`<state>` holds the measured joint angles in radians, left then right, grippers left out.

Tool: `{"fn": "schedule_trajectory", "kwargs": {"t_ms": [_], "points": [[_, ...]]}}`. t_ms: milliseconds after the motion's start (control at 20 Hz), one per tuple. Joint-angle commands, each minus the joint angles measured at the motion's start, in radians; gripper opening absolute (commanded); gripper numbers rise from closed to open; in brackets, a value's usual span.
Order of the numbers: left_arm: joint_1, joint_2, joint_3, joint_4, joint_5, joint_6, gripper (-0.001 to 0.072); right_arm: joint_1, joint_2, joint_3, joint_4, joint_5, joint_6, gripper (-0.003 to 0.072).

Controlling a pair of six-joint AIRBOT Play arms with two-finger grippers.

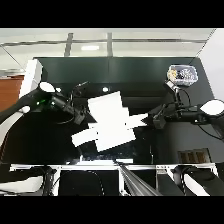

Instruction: Fold the box and place the chain.

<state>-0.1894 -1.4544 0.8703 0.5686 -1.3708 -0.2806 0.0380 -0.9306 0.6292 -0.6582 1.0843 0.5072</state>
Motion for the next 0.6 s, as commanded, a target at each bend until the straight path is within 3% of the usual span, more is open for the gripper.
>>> {"fn": "schedule_trajectory", "kwargs": {"t_ms": [0,200,400,550], "points": [[-0.051,0.074,-0.098,0.004,0.187,0.298,0.0026,0.021,0.007,0.032,-0.132,-0.004,-0.146,0.0662],[-0.155,0.055,-0.098,0.023,0.437,0.359,0.0027,0.180,0.006,-0.026,-0.201,-0.172,-0.272,0.0663],[-0.206,0.039,-0.096,0.057,0.459,0.433,0.0029,0.284,-0.024,-0.063,-0.328,-0.244,-0.315,0.0663],[-0.217,0.039,-0.095,0.116,0.465,0.438,0.0030,0.302,-0.057,-0.065,-0.323,-0.239,-0.345,0.0663]]}}
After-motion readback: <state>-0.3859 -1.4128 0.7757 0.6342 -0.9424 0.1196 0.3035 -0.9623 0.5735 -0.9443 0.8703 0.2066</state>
